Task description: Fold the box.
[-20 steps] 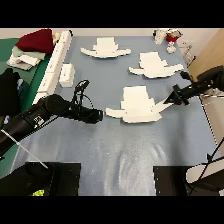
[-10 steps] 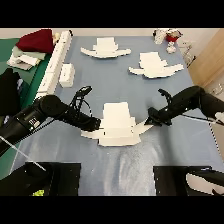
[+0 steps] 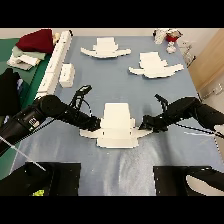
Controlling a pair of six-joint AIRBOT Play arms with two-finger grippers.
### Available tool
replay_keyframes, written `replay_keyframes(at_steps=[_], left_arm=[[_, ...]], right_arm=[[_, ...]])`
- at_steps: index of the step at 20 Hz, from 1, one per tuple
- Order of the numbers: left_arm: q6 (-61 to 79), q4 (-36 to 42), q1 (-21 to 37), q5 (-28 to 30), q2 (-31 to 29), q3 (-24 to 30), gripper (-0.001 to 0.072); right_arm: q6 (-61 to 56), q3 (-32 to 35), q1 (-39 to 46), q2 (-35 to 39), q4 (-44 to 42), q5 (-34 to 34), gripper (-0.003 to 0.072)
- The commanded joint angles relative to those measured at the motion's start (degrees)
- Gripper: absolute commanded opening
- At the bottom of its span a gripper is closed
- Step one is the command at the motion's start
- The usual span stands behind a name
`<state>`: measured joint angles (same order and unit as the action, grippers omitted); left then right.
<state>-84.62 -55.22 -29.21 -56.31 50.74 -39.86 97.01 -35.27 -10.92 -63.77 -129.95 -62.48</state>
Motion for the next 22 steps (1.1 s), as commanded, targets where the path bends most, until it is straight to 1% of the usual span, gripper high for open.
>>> replay_keyframes(at_steps=[1, 2, 3, 5, 7, 8, 9, 11, 13, 15, 18, 20, 22], left_arm=[[1.01, -0.04, 0.00, -0.33, -0.02, -0.02, 0.0489], [1.75, -0.04, 0.02, -0.20, -0.02, -0.04, 0.0450], [2.38, -0.07, 0.22, -0.26, 0.02, -0.17, 0.0450], [3.34, 0.15, 2.40, -1.16, 0.52, -1.25, 0.0451], [5.27, 0.72, 7.34, -3.80, 1.77, -3.13, 0.0450], [7.98, 2.69, 10.80, -6.14, 2.82, -4.02, 0.0450], [11.02, 5.68, 14.32, -8.26, 4.11, -4.50, 0.0450], [18.23, 14.34, 21.14, -11.91, 8.13, -4.55, 0.0450], [23.32, 20.28, 25.40, -13.73, 13.70, -4.55, 0.0450], [26.56, 22.43, 25.97, -13.75, 19.93, -4.57, 0.0450], [33.03, 27.15, 24.63, -13.81, 29.03, -5.18, 0.0450], [36.11, 29.46, 23.76, -14.16, 33.94, -7.21, 0.0450], [37.09, 29.22, 23.47, -14.27, 37.70, -9.75, 0.0450]], right_arm=[[3.26, 0.22, -0.26, -0.20, -1.03, 1.01, 0.0159], [4.28, 0.22, -0.26, -0.26, -1.03, 1.36, 0.0093], [5.27, 0.22, -0.26, -0.26, -1.05, 1.75, 0.0088], [9.62, 0.24, -0.59, -0.11, -0.96, 2.08, 0.0004], [13.27, 0.68, -1.86, 0.81, -0.39, 2.84, 0.0004], [13.70, 2.05, -2.60, 2.32, -0.42, 5.05, 0.0004], [13.68, 4.04, -3.54, 4.17, -0.42, 7.85, 0.0004], [14.16, 9.03, -5.77, 8.15, -0.37, 12.17, 0.0004], [14.05, 13.46, -7.85, 11.50, -0.48, 14.95, 0.0004], [14.03, 15.43, -9.20, 13.68, -0.44, 16.06, 0.0004], [14.05, 15.37, -9.42, 14.64, -0.59, 17.05, 0.0004], [14.03, 15.34, -9.42, 14.84, -0.61, 17.03, 0.0004], [14.03, 15.34, -9.42, 14.93, -1.11, 16.98, 0.0004]])
